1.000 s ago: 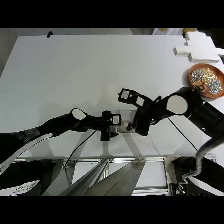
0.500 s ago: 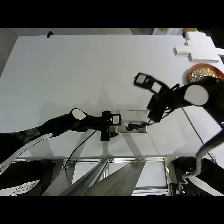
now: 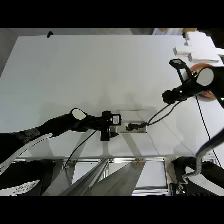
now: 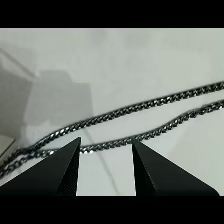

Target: Fold the box and place the chain.

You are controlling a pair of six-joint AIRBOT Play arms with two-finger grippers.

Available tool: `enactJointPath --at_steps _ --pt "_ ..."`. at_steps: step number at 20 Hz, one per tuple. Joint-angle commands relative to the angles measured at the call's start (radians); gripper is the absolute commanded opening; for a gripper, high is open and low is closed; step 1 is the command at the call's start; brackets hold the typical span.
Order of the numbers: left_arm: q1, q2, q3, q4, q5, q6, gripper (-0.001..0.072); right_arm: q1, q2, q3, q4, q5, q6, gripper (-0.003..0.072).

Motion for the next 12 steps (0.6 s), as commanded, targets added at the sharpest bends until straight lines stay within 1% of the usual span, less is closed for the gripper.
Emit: enactJointPath --at_steps 1,4,6,12 --pt "0.0 0.001 0.001 0.0 0.0 0.0 0.0323 -0.015 -0.081 -0.039 -0.009 -0.052 0.069 0.0337" --pt "0.0 0.001 0.001 0.0 0.0 0.0 0.0323 -0.015 -0.128 -0.085 -0.007 -0.111 0.108 0.0335" --pt "0.0 0.001 0.001 0.0 0.0 0.0 0.0323 -0.015 -0.142 -0.105 -0.006 -0.154 0.122 0.0294" --pt "0.0 0.001 0.001 0.0 0.0 0.0 0.0323 -0.015 -0.189 -0.106 -0.007 -0.162 0.125 0.0294"
